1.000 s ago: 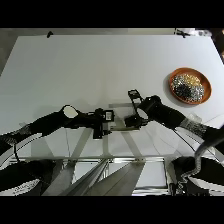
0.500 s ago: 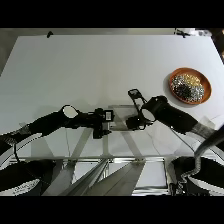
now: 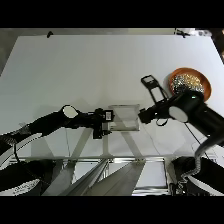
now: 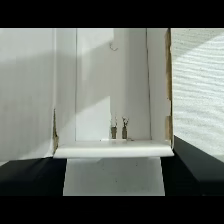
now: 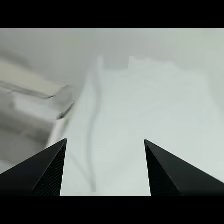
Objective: Fold the box and place the chain.
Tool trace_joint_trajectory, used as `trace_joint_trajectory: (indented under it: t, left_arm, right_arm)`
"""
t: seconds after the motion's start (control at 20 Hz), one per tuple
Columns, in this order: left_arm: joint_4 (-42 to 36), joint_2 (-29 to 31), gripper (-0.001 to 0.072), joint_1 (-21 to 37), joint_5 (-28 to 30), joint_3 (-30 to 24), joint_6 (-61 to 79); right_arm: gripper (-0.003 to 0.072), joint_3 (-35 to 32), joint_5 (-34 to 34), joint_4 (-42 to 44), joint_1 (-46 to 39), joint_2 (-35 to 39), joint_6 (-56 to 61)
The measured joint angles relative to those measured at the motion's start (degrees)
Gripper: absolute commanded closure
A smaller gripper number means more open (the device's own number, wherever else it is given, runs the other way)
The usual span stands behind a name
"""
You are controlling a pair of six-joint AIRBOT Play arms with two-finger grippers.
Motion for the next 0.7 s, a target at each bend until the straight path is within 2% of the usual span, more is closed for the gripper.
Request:
trace_joint_trajectory:
  t: [0.2,0.3,0.5,0.7]
  left_arm:
    - [0.0,0.0,0.0637,0.0,-0.2,0.0,0.0]
    - [0.0,0.0,0.0637,0.0,-0.3,0.0,0.0]
    - [0.0,0.0,0.0637,0.0,-0.3,0.0,0.1]
    - [0.0,0.0,0.0637,0.0,-0.3,0.0,0.1]
  right_arm:
    - [0.0139,0.6,-5.6,-2.3,-16.8,1.4,-8.1]
    - [0.0139,1.5,-8.7,-2.6,-25.5,-0.8,-12.5]
    - [0.0138,5.8,-11.9,-1.5,-37.6,-11.5,-18.3]
    - [0.0138,11.2,-12.7,-0.8,-41.7,-23.5,-20.1]
